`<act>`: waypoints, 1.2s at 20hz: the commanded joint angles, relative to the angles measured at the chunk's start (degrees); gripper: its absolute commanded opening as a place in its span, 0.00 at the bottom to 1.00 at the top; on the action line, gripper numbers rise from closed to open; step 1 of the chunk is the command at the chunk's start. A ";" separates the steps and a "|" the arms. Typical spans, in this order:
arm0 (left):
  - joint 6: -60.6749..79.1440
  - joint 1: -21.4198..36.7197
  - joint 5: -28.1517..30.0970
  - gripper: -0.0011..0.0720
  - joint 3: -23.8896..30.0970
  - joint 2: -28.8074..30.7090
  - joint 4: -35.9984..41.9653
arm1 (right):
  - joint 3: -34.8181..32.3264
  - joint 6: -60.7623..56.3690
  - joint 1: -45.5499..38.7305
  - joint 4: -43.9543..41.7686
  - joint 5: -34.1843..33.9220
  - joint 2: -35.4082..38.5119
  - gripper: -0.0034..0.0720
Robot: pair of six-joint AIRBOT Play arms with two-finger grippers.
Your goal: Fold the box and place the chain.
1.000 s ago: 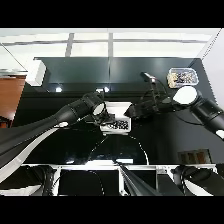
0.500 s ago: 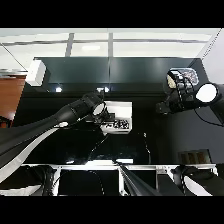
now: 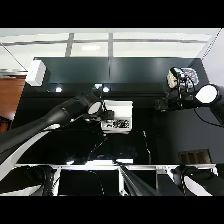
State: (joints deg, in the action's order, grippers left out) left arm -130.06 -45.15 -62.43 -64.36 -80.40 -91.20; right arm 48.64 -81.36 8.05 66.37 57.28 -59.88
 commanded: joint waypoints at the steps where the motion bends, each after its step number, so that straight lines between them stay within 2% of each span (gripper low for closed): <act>1: 7.96 0.33 -4.13 0.88 0.35 8.31 -7.15 | -0.04 0.00 -0.02 -0.28 -0.15 0.04 0.42; 3: 10.62 3.91 -7.74 0.88 3.13 13.77 -13.79 | -0.04 -0.02 -0.02 -0.28 0.09 0.04 0.42; 4: 12.00 8.11 -8.55 0.88 5.18 16.04 -13.79 | -0.04 -0.07 -0.02 -0.35 0.15 0.04 0.42; 5: 15.02 13.97 -7.63 0.88 7.89 18.38 -10.05 | -0.04 -0.09 -0.02 -0.35 0.15 0.04 0.42; 6: 19.93 19.96 -4.50 0.88 10.64 20.28 -3.19 | -0.04 -0.11 -0.02 -0.35 0.15 0.04 0.42; 8: 42.75 32.92 1.07 0.88 16.70 21.57 23.67 | -0.04 -0.59 -0.02 -0.35 0.15 0.04 0.42; 9: 60.85 38.58 -0.17 0.88 19.74 20.50 39.93 | -0.04 -1.14 -0.02 -0.35 0.11 0.04 0.42; 10: 78.12 42.99 -4.26 0.88 22.21 18.58 52.74 | -0.04 -1.42 -0.02 -0.35 0.13 0.04 0.42; 11: 90.29 45.64 -7.96 0.90 23.96 16.55 59.43 | -0.04 -1.92 -0.02 -0.39 0.17 0.04 0.42; 12: 99.08 46.86 -10.10 1.00 25.18 14.56 62.29 | -0.04 -2.47 -0.02 -0.55 0.31 0.04 0.42; 16: 129.15 43.17 -7.74 1.00 26.25 7.80 62.75 | -0.04 -2.78 -0.02 -1.49 1.07 0.02 0.42; 20: 150.81 32.46 8.24 0.99 26.18 5.11 62.71 | -0.04 -4.15 -0.02 -1.62 1.68 0.00 0.42; 21: 154.20 30.01 9.44 0.99 25.88 4.26 62.62 | -0.04 -4.63 -0.02 -1.62 1.79 0.02 0.42; 24: 155.47 26.16 6.91 0.99 24.02 0.48 62.01 | -0.04 -5.75 0.00 -1.86 2.34 0.02 0.42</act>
State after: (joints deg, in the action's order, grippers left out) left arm 16.03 -14.94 -57.25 -39.35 -76.86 -29.63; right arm 48.60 -85.97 8.05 64.82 58.98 -59.88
